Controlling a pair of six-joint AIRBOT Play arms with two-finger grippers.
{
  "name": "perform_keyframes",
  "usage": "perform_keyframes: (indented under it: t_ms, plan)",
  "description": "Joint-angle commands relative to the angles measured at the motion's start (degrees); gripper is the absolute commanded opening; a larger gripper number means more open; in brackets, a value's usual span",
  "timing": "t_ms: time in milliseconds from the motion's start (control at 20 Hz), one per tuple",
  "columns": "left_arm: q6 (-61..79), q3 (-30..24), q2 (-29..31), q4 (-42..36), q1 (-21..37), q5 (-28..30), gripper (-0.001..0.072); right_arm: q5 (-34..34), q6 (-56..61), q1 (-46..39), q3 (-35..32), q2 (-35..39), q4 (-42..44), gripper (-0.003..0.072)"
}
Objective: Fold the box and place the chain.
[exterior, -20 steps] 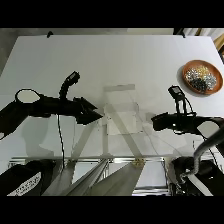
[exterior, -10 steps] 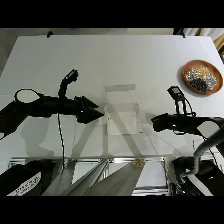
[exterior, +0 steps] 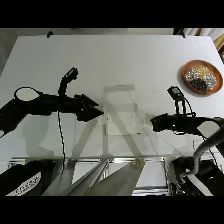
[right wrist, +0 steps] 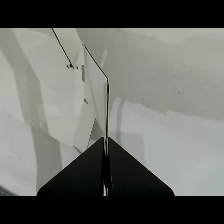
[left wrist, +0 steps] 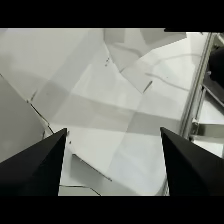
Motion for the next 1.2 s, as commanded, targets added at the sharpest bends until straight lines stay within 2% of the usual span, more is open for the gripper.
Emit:
perform_keyframes:
  t_ms: [0, 150, 400, 600, 800, 1000, 1150]
  plan:
    - [-3.34, 8.55, -5.62, 11.91, 0.2, -4.55, 0.0624, -0.02, -0.02, 0.04, -0.02, 0.07, 1.2, 0.0017]
    - [-1.57, 14.56, -13.57, 13.35, 0.63, -4.28, 0.0624, 0.24, -0.07, 0.04, -0.02, 0.07, 1.16, 0.0017]
    - [2.38, 15.56, -24.28, 10.99, 1.31, -10.36, 0.0626, 0.28, -0.24, 0.04, -0.02, 0.07, 1.11, 0.0017]
    - [9.86, 15.65, -27.58, 2.97, 1.33, -9.7, 0.0625, 0.33, -0.26, 0.04, -0.02, 0.07, 1.07, 0.0017]
    - [12.17, 18.34, -30.12, 2.16, 1.31, -10.03, 0.0625, 1.68, -0.26, 0.04, -0.02, 0.07, 1.07, 0.0017]
    - [14.08, 21.29, -31.65, 1.73, 1.31, -7.67, 0.0625, 2.32, -0.7, 0.04, -0.02, 0.07, 0.63, 0.0017]
    - [15.15, 21.88, -34.03, 1.11, 1.25, -7.34, 0.0624, 2.56, -0.7, 0.04, -0.02, 0.07, 0.61, 0.0017]
